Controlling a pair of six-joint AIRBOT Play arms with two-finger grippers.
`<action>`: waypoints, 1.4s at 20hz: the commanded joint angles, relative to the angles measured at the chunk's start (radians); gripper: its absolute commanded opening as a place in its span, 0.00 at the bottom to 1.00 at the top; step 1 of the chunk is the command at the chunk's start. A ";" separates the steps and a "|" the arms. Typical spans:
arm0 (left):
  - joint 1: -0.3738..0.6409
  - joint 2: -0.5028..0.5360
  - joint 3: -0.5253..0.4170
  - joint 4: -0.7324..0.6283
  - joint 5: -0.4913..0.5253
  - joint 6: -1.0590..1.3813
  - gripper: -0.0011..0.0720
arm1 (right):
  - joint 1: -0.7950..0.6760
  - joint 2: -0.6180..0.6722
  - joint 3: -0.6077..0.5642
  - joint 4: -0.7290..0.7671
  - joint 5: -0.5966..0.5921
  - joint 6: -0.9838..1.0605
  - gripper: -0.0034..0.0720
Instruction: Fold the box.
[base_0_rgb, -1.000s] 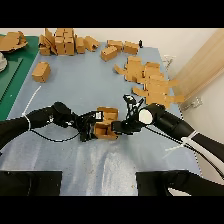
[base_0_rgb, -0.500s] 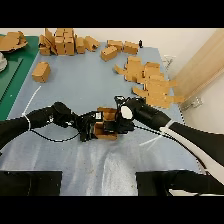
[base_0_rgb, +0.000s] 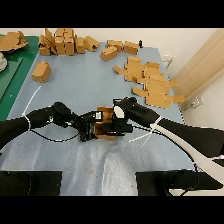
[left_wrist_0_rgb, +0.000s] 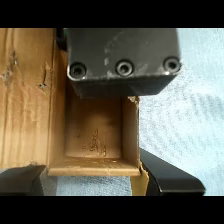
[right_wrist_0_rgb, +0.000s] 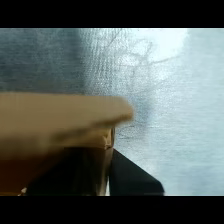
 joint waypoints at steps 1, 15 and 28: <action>0.000 0.000 0.001 0.000 0.000 0.001 0.73 | 0.001 -0.003 0.003 -0.029 0.011 0.009 0.25; 0.000 0.000 0.001 0.000 0.001 0.001 0.73 | 0.001 0.012 0.003 -0.044 0.023 -0.002 0.45; 0.000 0.000 0.001 0.000 0.000 0.001 0.73 | -0.002 0.208 0.004 -0.072 -0.016 0.045 0.65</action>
